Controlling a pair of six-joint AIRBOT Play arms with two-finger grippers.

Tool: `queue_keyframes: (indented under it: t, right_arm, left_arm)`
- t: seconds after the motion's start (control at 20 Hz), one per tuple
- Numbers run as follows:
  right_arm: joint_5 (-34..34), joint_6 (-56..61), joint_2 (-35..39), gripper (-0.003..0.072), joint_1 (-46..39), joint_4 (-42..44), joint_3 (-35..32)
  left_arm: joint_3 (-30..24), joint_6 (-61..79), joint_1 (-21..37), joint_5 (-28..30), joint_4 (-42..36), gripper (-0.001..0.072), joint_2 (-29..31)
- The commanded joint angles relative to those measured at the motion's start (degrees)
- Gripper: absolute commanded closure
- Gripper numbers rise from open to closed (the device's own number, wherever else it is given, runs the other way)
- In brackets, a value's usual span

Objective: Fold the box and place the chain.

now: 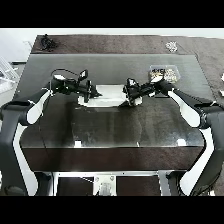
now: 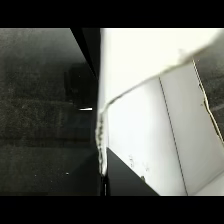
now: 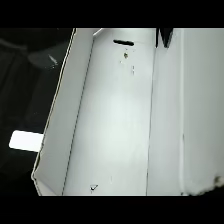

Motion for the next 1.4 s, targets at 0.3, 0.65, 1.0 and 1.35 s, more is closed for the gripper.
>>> queue_keyframes:
  t: [0.3,0.65,1.0,1.35]
  right_arm:
    - [0.7,2.5,0.0,0.0027,0.1,1.5,0.1]
    - [2.4,5.3,0.1,0.0027,-0.9,1.2,0.8]
    - [0.0,1.3,0.0,0.0035,0.2,-0.7,0.8]
    - [0.0,0.8,0.0,0.0064,1.0,-0.7,0.8]
  left_arm:
    - [0.0,0.0,0.0,-0.1,0.0,0.0687,0.0]
    - [0.0,0.0,0.0,-0.1,0.0,0.0687,0.0]
    - [0.0,0.0,0.0,-0.1,0.0,0.0687,0.0]
    - [0.0,0.0,0.0,-0.1,0.0,0.0687,0.0]
